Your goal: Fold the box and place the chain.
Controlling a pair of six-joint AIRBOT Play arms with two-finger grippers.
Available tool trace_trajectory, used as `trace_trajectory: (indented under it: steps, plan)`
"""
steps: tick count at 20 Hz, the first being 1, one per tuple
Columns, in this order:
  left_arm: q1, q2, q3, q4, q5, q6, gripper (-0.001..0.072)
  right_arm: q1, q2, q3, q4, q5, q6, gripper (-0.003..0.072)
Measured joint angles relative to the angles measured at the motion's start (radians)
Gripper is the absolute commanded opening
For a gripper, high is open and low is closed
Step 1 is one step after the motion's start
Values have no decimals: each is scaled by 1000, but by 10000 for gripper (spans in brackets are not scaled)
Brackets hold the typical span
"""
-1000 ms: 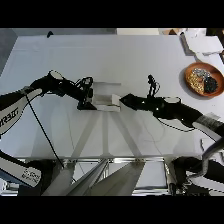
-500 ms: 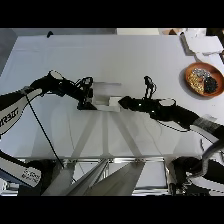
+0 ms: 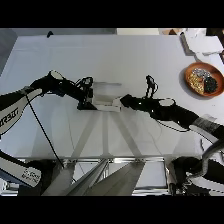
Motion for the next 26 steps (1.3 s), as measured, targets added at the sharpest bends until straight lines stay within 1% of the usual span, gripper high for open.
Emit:
trace_trajectory:
  steps: [3, 6, 8, 10, 12, 15, 20, 22, 26]
  plan:
    - [0, 0, 0, 0, 0, 0, 274, 11, 0, 24, -48, 16, 2, 458]
    - [0, 0, 0, 0, 0, 0, 274, 39, 0, 47, -113, 5, 21, 457]
    - [0, 0, 0, 0, 0, 0, 274, 55, 0, 56, -172, -11, 75, 456]
    - [0, 0, 0, 0, 0, 0, 274, 63, 0, 60, -264, -26, 168, 456]
    - [0, 0, 0, 0, 0, -1, 274, 68, 0, 65, -386, -34, 286, 455]
    - [0, 0, 0, 0, 0, -1, 274, 72, -8, 89, -615, -28, 497, 455]
    - [0, 0, 0, 0, 0, -1, 274, 92, -45, 190, -1020, 85, 828, 455]
    - [0, 0, 0, 0, 0, -1, 274, 106, -51, 233, -1128, 118, 903, 455]
    - [0, 0, 0, 0, 0, -1, 274, 133, -61, 307, -1266, 187, 1012, 455]
